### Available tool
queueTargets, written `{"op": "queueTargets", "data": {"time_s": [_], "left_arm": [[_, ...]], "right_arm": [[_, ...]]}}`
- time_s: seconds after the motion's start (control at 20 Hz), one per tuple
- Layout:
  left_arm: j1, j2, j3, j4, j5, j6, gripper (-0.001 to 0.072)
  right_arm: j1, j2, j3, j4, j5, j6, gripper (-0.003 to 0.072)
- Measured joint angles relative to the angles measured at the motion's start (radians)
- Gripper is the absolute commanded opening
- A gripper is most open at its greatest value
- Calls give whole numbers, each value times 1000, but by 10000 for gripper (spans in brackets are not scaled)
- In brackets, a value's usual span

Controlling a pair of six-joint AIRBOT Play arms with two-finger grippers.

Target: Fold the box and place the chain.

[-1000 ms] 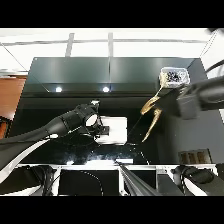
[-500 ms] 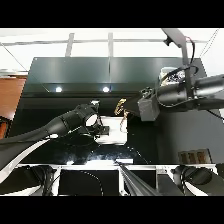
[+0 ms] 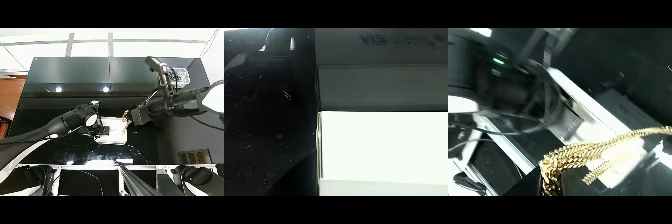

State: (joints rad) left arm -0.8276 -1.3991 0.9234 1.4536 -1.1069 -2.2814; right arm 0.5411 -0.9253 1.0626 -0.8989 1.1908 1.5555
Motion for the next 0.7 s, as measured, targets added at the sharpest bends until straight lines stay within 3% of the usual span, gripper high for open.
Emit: {"op": "queueTargets", "data": {"time_s": [0.4, 0.7], "left_arm": [[0, 0, 0, 0, -1, 0, 32], [0, 0, 0, 0, -1, 0, 32]], "right_arm": [[54, -1, -95, -54, -55, 66, 9], [6, 1, -107, -116, 22, 87, 9]]}}
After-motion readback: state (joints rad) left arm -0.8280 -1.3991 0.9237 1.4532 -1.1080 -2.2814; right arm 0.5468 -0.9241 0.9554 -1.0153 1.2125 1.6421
